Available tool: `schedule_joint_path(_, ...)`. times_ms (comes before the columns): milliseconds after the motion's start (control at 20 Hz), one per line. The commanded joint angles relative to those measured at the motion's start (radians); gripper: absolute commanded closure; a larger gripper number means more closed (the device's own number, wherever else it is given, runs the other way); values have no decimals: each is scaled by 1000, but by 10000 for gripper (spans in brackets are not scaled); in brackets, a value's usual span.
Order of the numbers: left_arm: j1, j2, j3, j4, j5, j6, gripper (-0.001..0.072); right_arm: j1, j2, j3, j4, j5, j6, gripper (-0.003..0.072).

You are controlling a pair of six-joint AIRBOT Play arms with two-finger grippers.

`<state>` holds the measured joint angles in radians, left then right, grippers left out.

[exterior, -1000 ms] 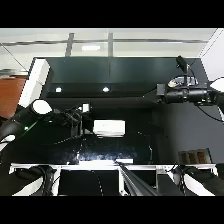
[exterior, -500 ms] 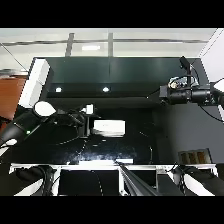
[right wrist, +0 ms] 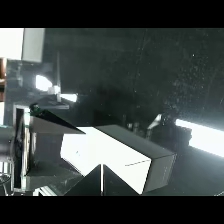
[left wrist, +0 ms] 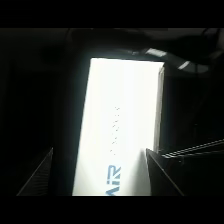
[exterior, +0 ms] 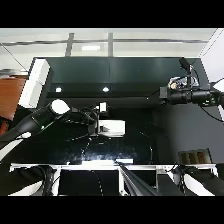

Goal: Fold the box and place the chain.

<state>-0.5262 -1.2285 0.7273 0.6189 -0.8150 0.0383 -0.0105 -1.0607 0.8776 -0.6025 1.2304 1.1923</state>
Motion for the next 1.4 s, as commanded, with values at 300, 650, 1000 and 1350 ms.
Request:
schedule_joint_path(300, -6, -53, 21, 49, -65, -72, 3, 0, 0, 0, -5, 0, 0, 663)
schedule_joint_path(650, -6, -100, 23, 0, -40, -67, 2, 0, 0, 0, -9, -4, 0, 663)
schedule_joint_path(1000, -80, -170, 23, 76, 13, -36, 2, 0, 0, 0, -27, -8, 0, 663)
schedule_joint_path(1350, -82, -140, 61, 252, 2, -314, 245, 0, 0, 0, -27, -8, 0, 663)
